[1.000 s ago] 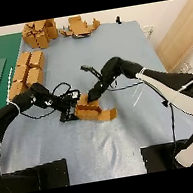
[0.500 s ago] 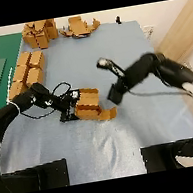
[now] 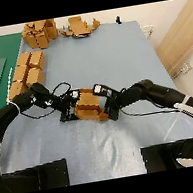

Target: Fold the box.

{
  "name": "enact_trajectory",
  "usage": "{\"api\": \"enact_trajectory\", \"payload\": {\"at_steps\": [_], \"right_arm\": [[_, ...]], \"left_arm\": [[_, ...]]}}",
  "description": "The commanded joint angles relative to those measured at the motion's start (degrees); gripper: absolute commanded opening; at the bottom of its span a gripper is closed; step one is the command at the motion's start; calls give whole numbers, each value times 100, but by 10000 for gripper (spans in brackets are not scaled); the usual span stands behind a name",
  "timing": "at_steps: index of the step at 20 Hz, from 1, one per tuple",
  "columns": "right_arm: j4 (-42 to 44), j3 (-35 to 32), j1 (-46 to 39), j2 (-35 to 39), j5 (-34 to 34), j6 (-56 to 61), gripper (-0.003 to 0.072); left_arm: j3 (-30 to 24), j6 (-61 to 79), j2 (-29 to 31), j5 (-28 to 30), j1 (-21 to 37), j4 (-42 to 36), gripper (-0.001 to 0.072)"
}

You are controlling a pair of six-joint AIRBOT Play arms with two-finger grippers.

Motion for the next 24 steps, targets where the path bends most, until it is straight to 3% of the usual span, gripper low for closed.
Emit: {"api": "enact_trajectory", "payload": {"at_steps": [1, 7, 9, 15, 16, 18, 19, 24], "right_arm": [[223, -59, 299, -402, 686, -190, 285], [317, 114, 420, -472, 697, -190, 269], [407, 201, 420, -472, 811, -188, 77], [540, 223, 422, -629, 1069, -188, 77], [546, 223, 422, -691, 1060, -186, 127], [614, 225, 420, -791, 1051, -177, 425], [614, 225, 417, -815, 1032, -122, 464], [634, 227, 417, -817, 1027, -61, 464]], "left_arm": [[0, -2, -2, 7, 7, 2, 22], [0, -2, -2, 4, 7, 2, 22], [0, -2, -2, 11, 7, 0, 22], [0, -2, -2, 7, 7, 2, 22], [0, -2, -2, 7, 7, 2, 22], [0, -2, -2, 7, 7, 2, 22], [0, -2, -2, 7, 7, 2, 22], [0, -2, -2, 9, 7, 2, 22]]}}
